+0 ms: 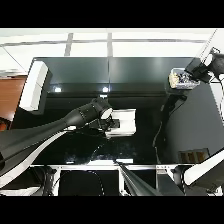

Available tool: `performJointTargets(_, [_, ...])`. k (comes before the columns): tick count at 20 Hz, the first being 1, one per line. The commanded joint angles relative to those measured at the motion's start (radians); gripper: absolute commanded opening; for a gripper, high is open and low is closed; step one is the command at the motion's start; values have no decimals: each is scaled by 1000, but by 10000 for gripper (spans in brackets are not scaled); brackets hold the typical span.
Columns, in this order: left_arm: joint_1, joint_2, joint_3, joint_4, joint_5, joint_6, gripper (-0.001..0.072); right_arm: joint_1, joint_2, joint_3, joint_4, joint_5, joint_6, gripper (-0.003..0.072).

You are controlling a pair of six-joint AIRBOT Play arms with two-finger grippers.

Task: Fold the box and place the chain.

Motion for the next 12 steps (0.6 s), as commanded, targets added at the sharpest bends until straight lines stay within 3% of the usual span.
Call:
performJointTargets(1, [1,0,0,0,0,0,26,0,34,4,2,66,-79,11])
performJointTargets(6, [1,0,0,0,0,0,26,0,228,4,41,76,-252,11])
performJointTargets(12, [1,0,0,0,0,0,26,0,447,-7,117,193,-377,10])
